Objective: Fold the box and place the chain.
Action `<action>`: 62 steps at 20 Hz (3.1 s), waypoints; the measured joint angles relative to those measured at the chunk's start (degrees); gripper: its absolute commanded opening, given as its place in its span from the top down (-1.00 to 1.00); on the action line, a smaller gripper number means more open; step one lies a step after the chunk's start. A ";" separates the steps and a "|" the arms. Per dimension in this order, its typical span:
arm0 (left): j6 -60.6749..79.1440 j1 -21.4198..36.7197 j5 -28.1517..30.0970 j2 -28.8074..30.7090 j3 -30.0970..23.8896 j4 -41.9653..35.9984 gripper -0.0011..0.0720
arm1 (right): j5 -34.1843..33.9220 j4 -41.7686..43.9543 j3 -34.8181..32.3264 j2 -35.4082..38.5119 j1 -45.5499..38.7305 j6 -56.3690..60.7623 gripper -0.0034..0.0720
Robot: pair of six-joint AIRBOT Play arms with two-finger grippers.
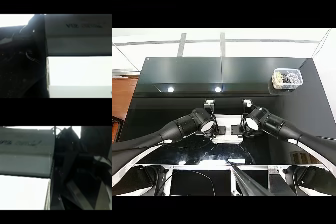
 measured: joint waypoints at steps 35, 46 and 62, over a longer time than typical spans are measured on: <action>-0.02 0.04 0.13 0.00 -0.02 -0.13 0.90 | 17.59 -2.34 7.26 20.31 -16.11 -18.12 -0.13; -0.04 0.04 0.20 0.00 -0.02 -0.17 0.90 | 4.22 -21.42 5.95 13.62 -36.54 -22.56 -1.00; -0.04 0.04 0.22 0.00 -0.02 -0.20 0.90 | 2.38 -4.92 44.04 -20.37 -49.18 1.92 -0.88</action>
